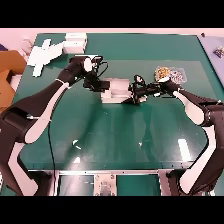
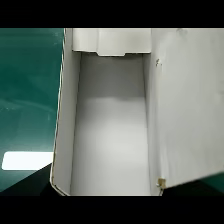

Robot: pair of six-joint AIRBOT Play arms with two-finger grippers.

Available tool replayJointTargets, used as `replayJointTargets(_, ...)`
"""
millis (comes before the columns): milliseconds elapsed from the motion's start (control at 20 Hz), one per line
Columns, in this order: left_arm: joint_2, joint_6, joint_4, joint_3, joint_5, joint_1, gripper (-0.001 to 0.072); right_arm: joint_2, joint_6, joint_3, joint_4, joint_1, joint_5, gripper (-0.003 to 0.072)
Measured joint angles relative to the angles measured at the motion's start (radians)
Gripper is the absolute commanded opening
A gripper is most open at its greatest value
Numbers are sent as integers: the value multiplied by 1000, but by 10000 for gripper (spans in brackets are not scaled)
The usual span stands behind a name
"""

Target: Fold the box and place the chain.

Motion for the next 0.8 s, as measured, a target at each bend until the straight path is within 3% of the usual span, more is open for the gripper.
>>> replayJointTargets(800, -48, -98, 60, 2, -7, -46, 309, 0, 0, 0, -2, 0, 0, 481)
